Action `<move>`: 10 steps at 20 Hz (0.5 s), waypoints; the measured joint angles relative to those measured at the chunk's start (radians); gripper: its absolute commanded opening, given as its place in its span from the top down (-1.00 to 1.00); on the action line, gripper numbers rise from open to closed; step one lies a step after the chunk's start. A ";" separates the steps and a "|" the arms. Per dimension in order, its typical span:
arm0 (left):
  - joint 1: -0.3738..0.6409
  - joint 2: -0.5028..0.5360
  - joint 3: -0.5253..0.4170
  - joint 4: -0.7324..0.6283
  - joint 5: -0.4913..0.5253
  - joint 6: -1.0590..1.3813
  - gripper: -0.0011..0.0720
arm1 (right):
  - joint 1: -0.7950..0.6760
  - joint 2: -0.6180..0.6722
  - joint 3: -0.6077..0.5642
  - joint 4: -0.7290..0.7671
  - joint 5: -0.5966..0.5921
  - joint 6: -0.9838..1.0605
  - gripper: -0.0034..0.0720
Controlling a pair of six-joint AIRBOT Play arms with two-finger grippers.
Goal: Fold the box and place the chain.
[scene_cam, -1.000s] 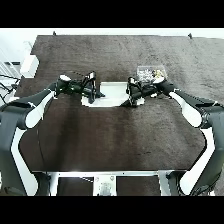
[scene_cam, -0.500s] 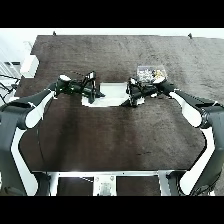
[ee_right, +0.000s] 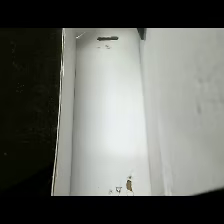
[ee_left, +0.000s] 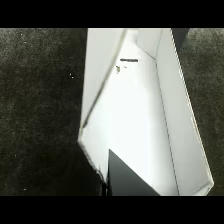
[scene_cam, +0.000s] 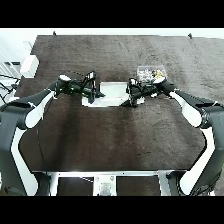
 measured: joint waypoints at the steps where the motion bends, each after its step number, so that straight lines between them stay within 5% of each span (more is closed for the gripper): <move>1: 0.000 0.000 0.000 0.002 0.000 0.000 0.90 | 0.000 0.000 0.001 0.002 -0.007 -0.001 -0.79; 10: 0.000 0.000 0.000 0.000 0.006 0.000 0.90 | -0.003 -0.005 0.004 0.013 -0.021 0.026 -0.79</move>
